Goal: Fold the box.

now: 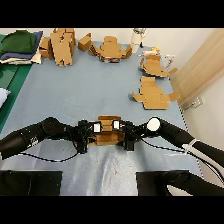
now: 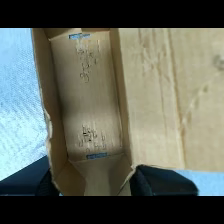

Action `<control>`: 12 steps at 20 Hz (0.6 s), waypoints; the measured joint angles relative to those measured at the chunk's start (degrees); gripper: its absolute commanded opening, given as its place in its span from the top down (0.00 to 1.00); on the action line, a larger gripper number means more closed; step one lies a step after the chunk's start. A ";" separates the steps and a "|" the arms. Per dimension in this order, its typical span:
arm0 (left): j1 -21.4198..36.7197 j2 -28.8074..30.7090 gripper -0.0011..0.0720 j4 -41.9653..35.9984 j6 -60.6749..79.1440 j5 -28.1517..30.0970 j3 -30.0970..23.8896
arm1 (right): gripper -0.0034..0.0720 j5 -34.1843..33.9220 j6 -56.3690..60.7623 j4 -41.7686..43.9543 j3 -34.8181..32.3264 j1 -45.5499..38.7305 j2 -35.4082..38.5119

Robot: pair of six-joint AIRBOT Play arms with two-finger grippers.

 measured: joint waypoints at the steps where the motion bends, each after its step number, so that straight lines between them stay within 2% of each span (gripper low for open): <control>1: 0.02 -0.04 0.86 -0.31 0.00 -0.04 0.07 | 0.29 0.02 0.00 0.00 0.00 0.00 0.00; 12: 0.00 -1.99 0.85 -6.67 4.39 0.07 0.55 | 0.29 0.02 0.02 0.02 0.00 0.00 0.00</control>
